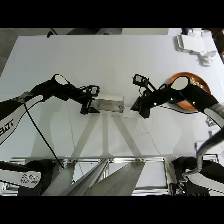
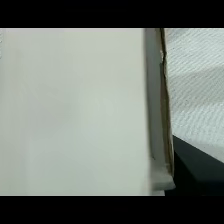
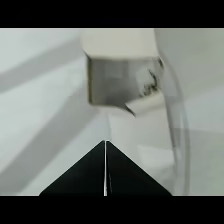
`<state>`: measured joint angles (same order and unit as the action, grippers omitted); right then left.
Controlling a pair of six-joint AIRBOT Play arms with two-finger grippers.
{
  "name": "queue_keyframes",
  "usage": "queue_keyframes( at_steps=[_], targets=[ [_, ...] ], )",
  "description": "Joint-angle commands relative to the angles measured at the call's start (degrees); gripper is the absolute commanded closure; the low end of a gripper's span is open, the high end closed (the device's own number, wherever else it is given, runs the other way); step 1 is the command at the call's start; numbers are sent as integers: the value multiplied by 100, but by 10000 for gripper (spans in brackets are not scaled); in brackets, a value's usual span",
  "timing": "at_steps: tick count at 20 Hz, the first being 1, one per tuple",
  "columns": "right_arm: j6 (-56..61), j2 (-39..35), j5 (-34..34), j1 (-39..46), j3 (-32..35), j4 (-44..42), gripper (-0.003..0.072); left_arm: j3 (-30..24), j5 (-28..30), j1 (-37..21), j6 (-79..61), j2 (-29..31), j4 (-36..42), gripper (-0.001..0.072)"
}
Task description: Fold the box and place the chain.
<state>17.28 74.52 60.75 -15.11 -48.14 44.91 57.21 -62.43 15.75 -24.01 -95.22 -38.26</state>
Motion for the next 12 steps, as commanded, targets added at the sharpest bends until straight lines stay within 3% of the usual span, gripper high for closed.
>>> queue_keyframes(
  at_steps=[1, 2, 3, 7, 12],
  targets=[
    [11, 11, -577, -72, 4, 566, 566, 0, 7, 2, 2, 2, 4, 277],
    [-127, 52, -844, -203, 7, 564, 376, 0, 7, 2, 2, 2, 4, 277],
    [-258, 116, -1058, -328, 7, 564, 345, 0, 7, 2, 2, 2, 4, 277],
    [-448, 570, -1255, -756, 4, 525, 369, 0, 9, 2, 2, 2, 4, 277],
    [-798, 758, -1674, -944, 4, -188, 385, 0, 7, 4, 2, 2, 4, 277]
  ],
)
